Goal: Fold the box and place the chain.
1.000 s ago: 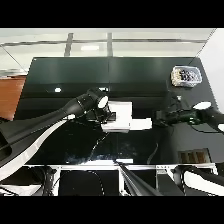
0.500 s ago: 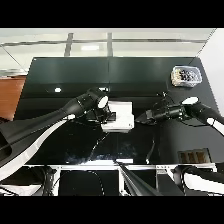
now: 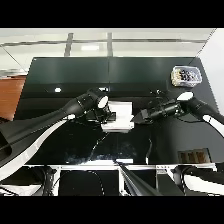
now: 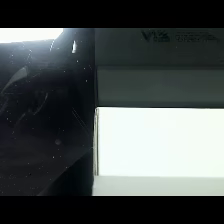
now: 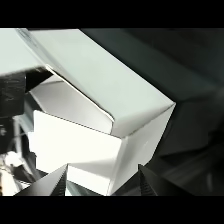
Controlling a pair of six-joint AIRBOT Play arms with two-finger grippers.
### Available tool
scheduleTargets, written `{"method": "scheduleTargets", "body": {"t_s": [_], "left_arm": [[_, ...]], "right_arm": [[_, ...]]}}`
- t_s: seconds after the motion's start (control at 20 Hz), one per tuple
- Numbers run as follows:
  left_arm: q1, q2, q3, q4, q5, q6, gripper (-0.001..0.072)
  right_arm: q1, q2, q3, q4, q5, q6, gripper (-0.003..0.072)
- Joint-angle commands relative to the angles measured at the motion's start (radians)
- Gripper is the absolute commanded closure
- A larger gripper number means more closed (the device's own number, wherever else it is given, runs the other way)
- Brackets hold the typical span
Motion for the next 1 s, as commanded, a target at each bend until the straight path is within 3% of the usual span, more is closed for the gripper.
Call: {"method": "scheduleTargets", "body": {"t_s": [0.0,0.15,0.2,0.25,0.6,0.95], "left_arm": [[0.000,0.000,0.000,0.000,0.000,0.000,0.0681],[0.000,0.000,0.000,0.000,0.000,0.000,0.0681],[0.000,0.000,0.000,0.000,0.000,0.000,0.0681],[0.000,0.000,0.000,0.000,0.000,0.000,0.0681],[0.000,0.000,0.000,0.000,0.000,0.000,0.0681],[0.000,0.000,0.000,0.002,0.000,0.000,0.0681]], "right_arm": [[0.074,0.000,0.066,-0.149,-0.043,0.163,0.0198],[0.148,0.000,0.094,-0.214,-0.061,0.269,0.0198],[0.168,0.000,0.108,-0.243,-0.066,0.291,0.0238],[0.187,0.000,0.122,-0.287,-0.072,0.315,0.0378],[0.293,-0.001,0.179,-0.460,-0.142,0.517,0.0378],[0.483,-0.026,0.294,-0.872,-0.158,0.939,0.0378]]}}
